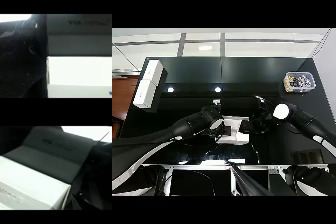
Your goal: Fold the box and place the chain.
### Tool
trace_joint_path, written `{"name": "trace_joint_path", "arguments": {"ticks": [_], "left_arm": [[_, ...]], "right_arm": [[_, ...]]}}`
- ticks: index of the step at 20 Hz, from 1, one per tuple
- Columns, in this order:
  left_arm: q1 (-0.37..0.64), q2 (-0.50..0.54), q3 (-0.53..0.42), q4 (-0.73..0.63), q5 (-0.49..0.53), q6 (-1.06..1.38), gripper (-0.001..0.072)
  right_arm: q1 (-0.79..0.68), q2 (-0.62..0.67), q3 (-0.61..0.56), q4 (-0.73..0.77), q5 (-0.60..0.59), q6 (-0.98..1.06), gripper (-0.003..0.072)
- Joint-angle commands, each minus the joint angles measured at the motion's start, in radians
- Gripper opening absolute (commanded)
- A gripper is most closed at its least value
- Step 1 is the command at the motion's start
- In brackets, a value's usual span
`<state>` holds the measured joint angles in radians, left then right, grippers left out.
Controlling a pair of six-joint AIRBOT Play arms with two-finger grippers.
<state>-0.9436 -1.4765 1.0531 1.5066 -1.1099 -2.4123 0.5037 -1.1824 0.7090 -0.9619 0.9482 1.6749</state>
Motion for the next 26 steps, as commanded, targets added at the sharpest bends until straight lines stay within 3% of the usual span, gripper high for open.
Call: {"name": "trace_joint_path", "arguments": {"ticks": [1, 2, 8, 9, 11, 12, 20, 25, 26], "left_arm": [[0.0, 0.0, 0.0, 0.001, 0.001, 0.0, 0.0031], [0.0, 0.0, 0.0, 0.001, 0.001, 0.0, 0.0031], [0.0, 0.0, 0.0, 0.003, 0.0, 0.0, 0.0031], [0.0, 0.0, 0.0, 0.003, 0.001, 0.0, 0.0031], [0.0, 0.0, 0.0, 0.003, 0.001, 0.0, 0.0031], [0.0, 0.0, 0.0, 0.003, 0.001, 0.0, 0.0031], [0.0, 0.0, 0.0, 0.008, 0.002, 0.0, 0.0031], [0.0, 0.0, 0.0, 0.008, 0.002, 0.0, 0.0031], [0.0, 0.0, 0.0, 0.008, 0.002, 0.0, 0.0031]], "right_arm": [[0.088, 0.0, 0.038, -0.196, -0.01, 0.211, 0.054], [0.111, 0.0, 0.044, -0.22, 0.0, 0.251, 0.0496], [0.198, -0.001, 0.053, -0.348, 0.076, 0.405, 0.0492], [0.213, -0.001, 0.053, -0.368, 0.081, 0.423, 0.0429], [0.236, -0.001, 0.053, -0.397, 0.079, 0.463, 0.0422], [0.24, -0.002, 0.053, -0.407, 0.078, 0.478, 0.0361], [0.24, -0.029, 0.085, -0.401, 0.082, 0.526, 0.0353], [0.245, -0.098, 0.143, -0.401, 0.147, 0.551, 0.0342], [0.251, -0.107, 0.143, -0.404, 0.159, 0.555, 0.0285]]}}
